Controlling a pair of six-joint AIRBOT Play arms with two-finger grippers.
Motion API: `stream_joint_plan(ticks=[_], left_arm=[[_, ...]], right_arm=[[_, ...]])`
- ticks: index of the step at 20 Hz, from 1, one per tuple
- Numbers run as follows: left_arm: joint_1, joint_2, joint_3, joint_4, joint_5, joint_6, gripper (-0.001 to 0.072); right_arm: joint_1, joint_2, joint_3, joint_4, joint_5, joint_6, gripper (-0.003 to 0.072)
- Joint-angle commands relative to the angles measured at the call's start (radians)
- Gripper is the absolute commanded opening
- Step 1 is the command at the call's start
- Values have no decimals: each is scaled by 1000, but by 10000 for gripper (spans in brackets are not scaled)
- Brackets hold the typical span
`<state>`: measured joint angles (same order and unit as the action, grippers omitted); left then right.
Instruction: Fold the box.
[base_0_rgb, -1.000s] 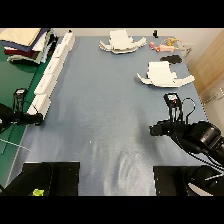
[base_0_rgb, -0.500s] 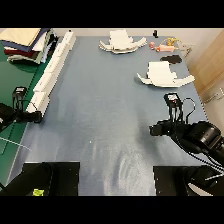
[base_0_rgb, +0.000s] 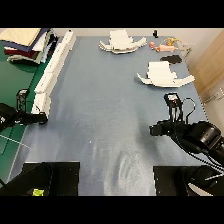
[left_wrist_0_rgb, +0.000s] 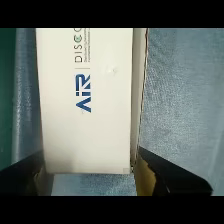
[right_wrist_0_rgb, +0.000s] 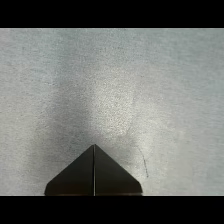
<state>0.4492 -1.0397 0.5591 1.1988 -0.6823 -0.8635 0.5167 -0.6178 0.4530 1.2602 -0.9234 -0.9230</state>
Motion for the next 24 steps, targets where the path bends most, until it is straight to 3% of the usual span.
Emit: stream_joint_plan(ticks=[1,7,11,14,19,20,21,22,23,24], left_arm=[[1,-29,-2,-10,-24,0,680],[1,-27,7,-2,-28,-1,699],[2,17,39,135,-98,-80,699],[1,69,96,238,-286,-132,699],[0,141,191,252,-639,-168,698],[-1,153,212,243,-682,-229,652],[-1,163,237,206,-728,-282,394],[-2,168,264,138,-774,-284,82],[-14,169,293,50,-803,-267,13],[-48,168,324,-13,-811,-267,13]], right_arm=[[0,0,1,4,0,0,0],[0,0,1,4,0,0,0],[0,0,1,4,0,0,0],[0,0,1,4,0,0,0],[0,-27,1,23,-1,0,0],[0,-45,1,40,0,-1,0],[0,-67,2,57,0,-1,0],[0,-99,8,74,-1,-9,0],[0,-135,24,94,0,-37,0],[0,-181,54,117,0,-74,-1]])
